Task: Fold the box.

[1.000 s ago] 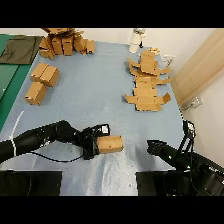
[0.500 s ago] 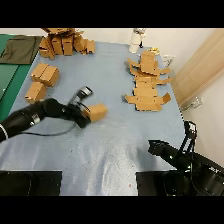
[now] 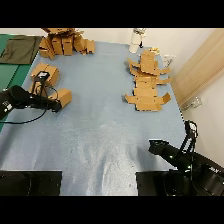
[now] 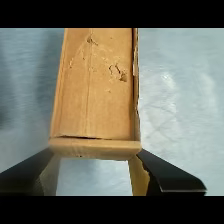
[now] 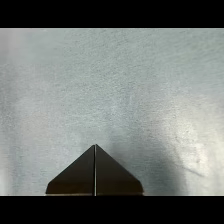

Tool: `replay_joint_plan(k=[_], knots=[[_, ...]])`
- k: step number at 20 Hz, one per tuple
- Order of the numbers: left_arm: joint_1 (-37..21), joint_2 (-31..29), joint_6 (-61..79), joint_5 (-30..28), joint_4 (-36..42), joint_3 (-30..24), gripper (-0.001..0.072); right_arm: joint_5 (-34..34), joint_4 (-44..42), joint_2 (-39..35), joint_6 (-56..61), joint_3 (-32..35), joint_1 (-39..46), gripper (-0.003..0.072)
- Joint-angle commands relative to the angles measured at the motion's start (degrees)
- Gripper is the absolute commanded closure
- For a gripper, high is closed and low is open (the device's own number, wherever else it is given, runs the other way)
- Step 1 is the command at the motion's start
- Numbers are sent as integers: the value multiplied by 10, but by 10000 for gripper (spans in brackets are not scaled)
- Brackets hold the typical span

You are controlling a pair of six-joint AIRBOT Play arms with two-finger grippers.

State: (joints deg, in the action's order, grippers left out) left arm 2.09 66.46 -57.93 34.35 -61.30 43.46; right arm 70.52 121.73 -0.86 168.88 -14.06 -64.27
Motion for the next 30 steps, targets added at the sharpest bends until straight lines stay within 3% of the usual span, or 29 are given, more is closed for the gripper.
replay_joint_plan(k=[1,8,9,10,14,21,24,25,26,27,28,30], knots=[[-48,0,-14,4,-28,0,113,0,4,0,1,0,0,683],[-110,0,-79,32,-73,0,111,0,4,0,1,0,0,683],[-111,0,-79,33,-74,0,94,0,4,-1,1,0,0,683],[-111,0,-79,35,-73,1,-11,0,4,0,1,0,0,683],[-111,0,-79,63,-73,1,-11,0,4,-1,1,0,0,683],[-111,-19,-113,195,-68,68,-11,0,3,-1,1,0,0,683],[-101,-44,-120,238,8,84,-11,-13,4,0,-4,0,0,683],[-89,-50,-118,250,46,84,181,-22,5,2,-4,0,0,683],[-72,-53,-100,259,79,84,480,-34,9,7,-4,0,0,683],[-49,-54,-71,267,114,84,630,-44,13,15,-4,0,0,683],[-19,-54,-68,266,140,84,698,-55,19,26,-4,0,0,683],[48,-54,-68,255,172,84,700,-86,33,54,-4,0,0,683]])
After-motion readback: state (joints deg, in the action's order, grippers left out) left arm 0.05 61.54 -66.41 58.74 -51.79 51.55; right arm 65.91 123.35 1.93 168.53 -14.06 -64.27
